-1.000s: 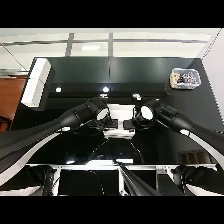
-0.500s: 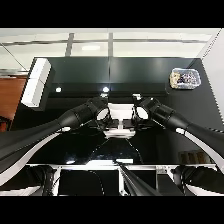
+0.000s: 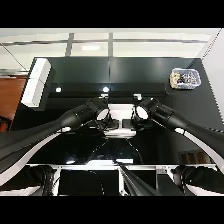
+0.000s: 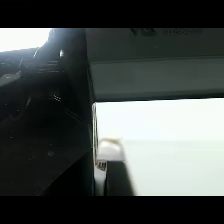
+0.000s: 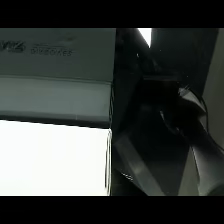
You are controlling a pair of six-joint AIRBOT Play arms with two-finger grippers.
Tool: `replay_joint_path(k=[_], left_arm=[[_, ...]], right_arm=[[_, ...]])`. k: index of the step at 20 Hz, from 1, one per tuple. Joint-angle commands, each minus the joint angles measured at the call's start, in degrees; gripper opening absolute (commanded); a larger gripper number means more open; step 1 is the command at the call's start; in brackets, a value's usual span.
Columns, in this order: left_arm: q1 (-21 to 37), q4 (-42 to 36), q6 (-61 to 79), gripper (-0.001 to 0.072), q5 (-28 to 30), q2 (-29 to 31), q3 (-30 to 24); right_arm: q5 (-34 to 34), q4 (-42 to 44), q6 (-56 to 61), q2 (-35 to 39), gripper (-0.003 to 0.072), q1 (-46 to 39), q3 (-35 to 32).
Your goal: Fold the box and place the chain.
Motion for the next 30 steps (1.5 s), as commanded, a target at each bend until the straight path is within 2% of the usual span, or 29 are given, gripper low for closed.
replay_joint_path(k=[1,2,7,8,9,16,17,18,19,22,23,27,28,29,30], left_arm=[[0.0,0.0,0.0,0.0026,0.1,0.0,0.0],[0.0,0.0,0.0,0.0026,0.1,0.0,0.0],[0.0,0.0,0.0,0.0026,0.1,0.0,0.0],[0.0,0.0,0.0,0.0026,0.1,0.0,0.0],[0.0,0.0,0.0,0.0026,0.1,0.0,0.0],[0.0,0.0,0.0,0.0026,0.1,0.0,0.0],[0.0,0.0,0.0,0.0026,0.1,0.0,0.0],[0.0,0.0,0.0,0.0026,0.0,0.0,0.0],[0.0,0.0,0.0,0.0026,0.0,0.0,0.0],[0.0,0.0,0.0,0.0026,0.0,0.0,0.0],[0.0,0.0,0.0,0.0026,0.1,0.0,0.0],[0.0,0.0,0.0,0.0026,0.1,0.0,0.0],[0.0,0.0,0.0,0.0026,0.1,0.0,0.0],[0.0,0.0,0.0,0.0026,0.1,0.0,0.0],[0.0,0.0,0.0,0.0026,0.1,0.0,0.0]], right_arm=[[-0.6,1.1,0.1,0.0,0.0091,0.0,0.0],[-0.9,1.1,0.1,0.0,0.0147,0.0,0.0],[-1.4,1.2,-0.4,0.0,0.0149,0.1,0.0],[-1.6,1.6,-0.9,-0.1,0.017,0.0,0.0],[-1.9,2.0,-0.9,-0.2,0.0335,0.1,0.0],[-0.8,1.9,-0.8,-1.5,0.035,0.1,0.0],[-0.4,2.0,-0.9,-1.8,0.0307,0.1,0.0],[-0.5,1.7,-0.8,-1.9,0.0174,0.1,0.0],[-0.9,1.8,-0.8,-1.9,0.0174,0.0,0.0],[-0.9,1.8,-0.9,-1.9,0.0037,0.0,0.0],[-0.9,1.8,-0.9,-1.8,0.0017,0.0,0.0],[-0.4,1.8,-1.3,-1.8,0.0018,0.0,0.0],[-0.4,1.8,-1.3,-1.8,0.0045,0.0,0.1],[-0.4,1.8,-1.3,-1.8,0.0281,0.0,0.1],[0.0,1.7,-1.3,-1.8,0.0447,-0.1,0.2]])
